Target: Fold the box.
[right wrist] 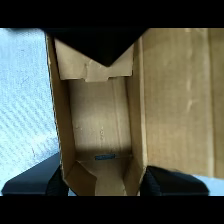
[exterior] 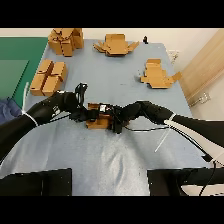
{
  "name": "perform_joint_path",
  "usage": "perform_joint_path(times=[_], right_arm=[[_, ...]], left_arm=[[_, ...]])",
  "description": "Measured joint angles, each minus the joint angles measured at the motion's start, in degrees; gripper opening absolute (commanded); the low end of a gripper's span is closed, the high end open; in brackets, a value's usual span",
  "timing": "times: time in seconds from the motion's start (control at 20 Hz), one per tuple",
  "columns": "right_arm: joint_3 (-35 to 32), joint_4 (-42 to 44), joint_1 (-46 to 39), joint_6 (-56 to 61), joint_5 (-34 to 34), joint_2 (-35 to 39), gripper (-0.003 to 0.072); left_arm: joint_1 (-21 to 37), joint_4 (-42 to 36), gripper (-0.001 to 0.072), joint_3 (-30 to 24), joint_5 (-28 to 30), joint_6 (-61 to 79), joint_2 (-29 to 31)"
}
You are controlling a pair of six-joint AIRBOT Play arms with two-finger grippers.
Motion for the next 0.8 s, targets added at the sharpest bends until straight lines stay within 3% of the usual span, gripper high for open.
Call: perform_joint_path(times=[0.2,0.25,0.3,0.55,0.8], right_arm=[[0.0,0.0,0.0,0.0,0.1,0.0,0.0363],[0.0,-0.1,0.0,-0.3,0.3,0.0,0.0363],[0.0,0.0,0.1,0.1,0.7,0.0,0.0363],[0.0,0.0,0.0,-0.1,0.5,0.0,0.0363],[0.0,0.1,0.0,0.2,0.5,0.0,0.0363]], left_arm=[[-2.1,3.7,0.0456,0.7,-0.3,-4.7,-1.4],[-2.5,3.7,0.0456,0.6,-5.1,-6.1,-2.9],[-2.9,4.6,0.0456,1.6,-3.8,-6.4,-3.6],[-5.6,9.7,0.0456,7.3,-10.0,-12.0,-9.2],[-6.5,12.0,0.0455,12.2,-13.4,-14.0,-11.2]])
